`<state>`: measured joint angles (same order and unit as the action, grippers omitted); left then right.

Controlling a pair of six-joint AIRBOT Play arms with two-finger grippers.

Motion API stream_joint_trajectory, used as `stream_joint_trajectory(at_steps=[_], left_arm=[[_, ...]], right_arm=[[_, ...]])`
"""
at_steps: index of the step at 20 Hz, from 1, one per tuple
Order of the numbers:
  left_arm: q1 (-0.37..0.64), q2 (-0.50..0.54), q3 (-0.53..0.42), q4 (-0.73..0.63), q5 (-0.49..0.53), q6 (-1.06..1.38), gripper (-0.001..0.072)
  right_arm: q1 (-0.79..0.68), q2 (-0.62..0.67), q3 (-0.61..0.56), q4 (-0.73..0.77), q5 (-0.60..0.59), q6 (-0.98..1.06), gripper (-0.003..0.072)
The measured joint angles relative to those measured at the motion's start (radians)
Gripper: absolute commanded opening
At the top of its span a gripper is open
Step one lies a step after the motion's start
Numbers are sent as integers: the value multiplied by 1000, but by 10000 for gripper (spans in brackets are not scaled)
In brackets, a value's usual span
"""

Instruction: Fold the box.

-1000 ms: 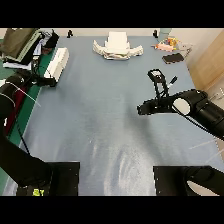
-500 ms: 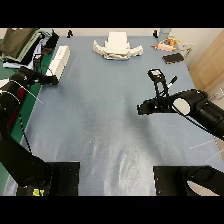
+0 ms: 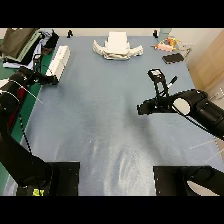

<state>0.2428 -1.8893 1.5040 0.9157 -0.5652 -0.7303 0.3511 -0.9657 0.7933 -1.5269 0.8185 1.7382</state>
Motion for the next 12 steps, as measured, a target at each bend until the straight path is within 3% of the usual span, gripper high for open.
stream_joint_trajectory(at_steps=[7,12], left_arm=[[2,8,2,13,-22,-21,694],[25,95,3,125,-132,-36,694]], right_arm=[[0,0,0,0,0,0,4],[0,0,0,-3,1,0,4]])
